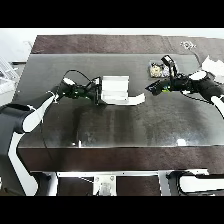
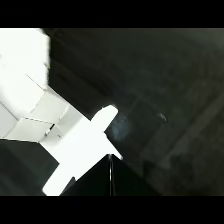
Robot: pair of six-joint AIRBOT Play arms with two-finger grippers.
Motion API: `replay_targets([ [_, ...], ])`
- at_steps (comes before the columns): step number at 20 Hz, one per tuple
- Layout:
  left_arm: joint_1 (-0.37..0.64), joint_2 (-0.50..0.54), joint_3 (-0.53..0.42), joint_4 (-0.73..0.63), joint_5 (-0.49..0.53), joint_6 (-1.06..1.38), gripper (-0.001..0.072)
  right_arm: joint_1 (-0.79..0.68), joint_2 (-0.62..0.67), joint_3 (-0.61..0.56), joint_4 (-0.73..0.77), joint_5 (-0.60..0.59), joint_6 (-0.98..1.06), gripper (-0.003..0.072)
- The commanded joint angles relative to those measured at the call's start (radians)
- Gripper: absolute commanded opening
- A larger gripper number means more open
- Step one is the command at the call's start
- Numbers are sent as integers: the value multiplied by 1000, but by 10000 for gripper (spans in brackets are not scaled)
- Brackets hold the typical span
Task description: Fold the box and place the chain.
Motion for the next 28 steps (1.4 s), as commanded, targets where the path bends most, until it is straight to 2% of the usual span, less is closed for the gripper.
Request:
replay_targets([
  [1, 1, 1, 0, 0, 2, 1, 488, -17, -39, 1, -80, 51, 238, 12],
  [4, 1, 0, 0, 0, 3, 1, 487, -16, -95, 1, -117, 110, 277, 13],
  [7, 1, 0, 0, 0, 2, 2, 488, -15, -108, 2, -132, 117, 299, 13],
  [13, 1, 1, 0, 0, 3, 2, 488, 42, -174, 26, -25, 129, 372, 12],
  [17, 1, 1, 0, 0, 3, 2, 488, 95, -185, 35, -18, 143, 372, 14],
  [25, 1, 1, 0, 0, 3, 2, 487, 121, -185, 163, -19, 169, 400, 19],
  [28, 1, 1, 0, 0, 3, 2, 488, 121, -185, 183, -14, 196, 403, 153],
])
